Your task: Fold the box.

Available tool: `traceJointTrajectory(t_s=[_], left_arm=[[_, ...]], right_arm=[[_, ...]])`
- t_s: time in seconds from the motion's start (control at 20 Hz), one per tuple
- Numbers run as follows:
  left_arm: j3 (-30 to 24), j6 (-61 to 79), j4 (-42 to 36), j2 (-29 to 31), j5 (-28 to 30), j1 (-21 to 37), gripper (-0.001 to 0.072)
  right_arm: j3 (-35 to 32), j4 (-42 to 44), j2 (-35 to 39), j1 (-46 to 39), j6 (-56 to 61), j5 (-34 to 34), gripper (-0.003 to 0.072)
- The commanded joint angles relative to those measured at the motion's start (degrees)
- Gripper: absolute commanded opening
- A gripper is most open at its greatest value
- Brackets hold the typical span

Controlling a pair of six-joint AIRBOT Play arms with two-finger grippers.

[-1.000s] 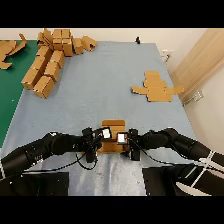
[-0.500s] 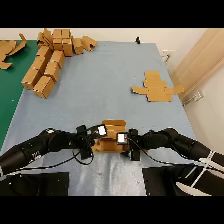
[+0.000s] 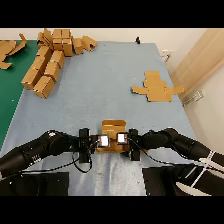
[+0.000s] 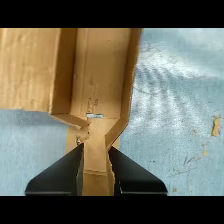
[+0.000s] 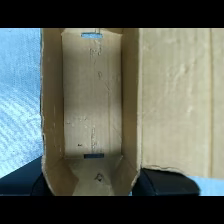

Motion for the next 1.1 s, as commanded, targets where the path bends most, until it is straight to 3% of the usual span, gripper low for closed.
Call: traceJointTrajectory(t_s=[0.0, 0.3, 0.35, 1.05], left_arm=[[0.04, 1.6, 0.11, 0.02, 0.15, -0.94, 0.0205], [0.24, 1.79, -5.33, -1.97, 4.81, -0.94, 0.0199], [0.24, 1.84, -5.75, -2.19, 5.7, -0.94, 0.0111], [0.87, 1.81, -12.59, -4.55, 12.04, -4.13, 0.0106]], right_arm=[[-0.02, 0.0, -0.02, 0.02, 0.02, 0.0, 0.06], [-0.02, 0.0, -0.02, 0.02, 0.02, 0.0, 0.06], [-0.02, 0.0, -0.02, 0.04, 0.02, 0.0, 0.0601], [-0.02, 0.0, -0.02, 0.02, 0.02, 0.0, 0.06]])
